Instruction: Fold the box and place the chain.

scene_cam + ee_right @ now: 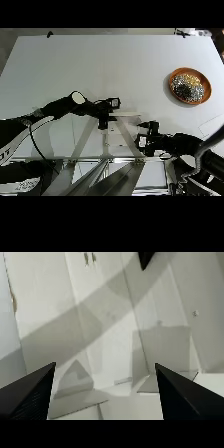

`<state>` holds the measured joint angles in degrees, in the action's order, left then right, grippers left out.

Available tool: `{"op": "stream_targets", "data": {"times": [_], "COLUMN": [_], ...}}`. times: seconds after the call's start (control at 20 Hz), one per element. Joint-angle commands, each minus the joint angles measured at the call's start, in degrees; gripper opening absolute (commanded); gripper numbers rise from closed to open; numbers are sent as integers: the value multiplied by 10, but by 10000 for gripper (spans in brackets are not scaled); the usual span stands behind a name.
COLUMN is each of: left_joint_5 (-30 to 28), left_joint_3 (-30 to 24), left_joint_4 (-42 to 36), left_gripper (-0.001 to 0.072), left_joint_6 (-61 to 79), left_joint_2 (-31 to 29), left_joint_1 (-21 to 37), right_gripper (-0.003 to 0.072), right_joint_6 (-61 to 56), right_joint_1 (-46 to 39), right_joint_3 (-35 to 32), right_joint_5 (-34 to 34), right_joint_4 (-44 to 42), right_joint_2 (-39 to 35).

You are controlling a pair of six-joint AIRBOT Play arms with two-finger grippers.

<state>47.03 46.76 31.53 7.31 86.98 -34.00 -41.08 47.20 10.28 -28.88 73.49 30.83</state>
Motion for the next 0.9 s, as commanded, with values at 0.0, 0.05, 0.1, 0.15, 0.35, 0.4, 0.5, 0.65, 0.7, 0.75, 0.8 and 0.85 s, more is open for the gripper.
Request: {"op": "stream_targets", "data": {"times": [0.0,0.05,0.1,0.15,0.35,0.4,0.5,0.65,0.7,0.75,0.8,0.85], "left_joint_5": [0,1,1,1,1,1,2,2,2,2,2,2], "left_joint_3": [1,1,1,1,1,1,1,1,1,1,1,1], "left_joint_4": [0,0,0,0,0,0,0,0,0,0,0,0], "left_gripper": [12,12,12,12,12,12,12,12,12,12,12,12], "left_joint_6": [0,0,0,0,0,0,0,0,0,0,0,0], "left_joint_2": [0,0,0,0,0,0,0,0,0,0,0,0], "left_joint_1": [0,0,0,0,0,0,0,0,0,0,0,0], "right_gripper": [675,675,675,675,673,673,673,672,672,672,671,670], "right_joint_6": [54,54,54,54,49,49,50,49,50,50,50,50], "right_joint_1": [15,26,30,31,30,30,30,30,30,30,30,30], "right_joint_3": [-4,-8,-12,-18,-29,-29,-29,-29,-29,-29,-29,-29], "right_joint_5": [-52,-51,-50,-49,-9,-2,5,46,61,71,78,80], "right_joint_4": [29,34,35,34,39,38,30,26,22,19,14,13], "right_joint_2": [-5,-5,-5,-5,4,13,41,77,80,80,80,80]}}
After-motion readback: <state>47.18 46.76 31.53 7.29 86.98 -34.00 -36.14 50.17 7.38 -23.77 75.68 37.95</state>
